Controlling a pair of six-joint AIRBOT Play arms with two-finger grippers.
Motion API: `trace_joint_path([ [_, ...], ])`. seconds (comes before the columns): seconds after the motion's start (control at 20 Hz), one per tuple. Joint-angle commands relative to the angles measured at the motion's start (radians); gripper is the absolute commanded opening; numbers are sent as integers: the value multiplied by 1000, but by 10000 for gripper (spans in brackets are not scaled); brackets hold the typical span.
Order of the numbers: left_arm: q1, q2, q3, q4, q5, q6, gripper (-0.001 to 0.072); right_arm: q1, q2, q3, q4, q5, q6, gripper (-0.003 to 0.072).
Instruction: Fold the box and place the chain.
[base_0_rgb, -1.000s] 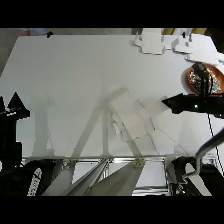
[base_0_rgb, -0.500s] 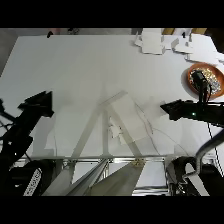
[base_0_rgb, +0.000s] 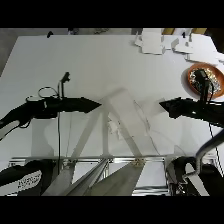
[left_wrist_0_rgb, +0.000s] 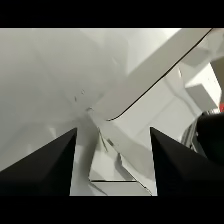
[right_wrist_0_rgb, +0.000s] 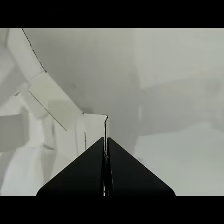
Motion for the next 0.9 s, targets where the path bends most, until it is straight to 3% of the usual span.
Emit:
trace_joint_path([
  [0.0, -122, -120, 98, 28, 76, 5, 519, 1, 0, 0, 113, -26, -44, 24],
  [0.25, -129, -124, 169, 144, 136, 4, 520, 1, 0, 0, 112, -19, -43, 24],
  [0.5, -116, -175, 171, 141, 151, 56, 545, 1, 0, 0, 111, -5, -44, 24],
  [0.55, -116, -187, 171, 118, 146, 89, 579, 1, 0, 0, 111, 3, -44, 24],
  [0.85, -131, -300, 279, 18, 5, 190, 580, 1, 0, 0, 102, 21, -43, 24],
])
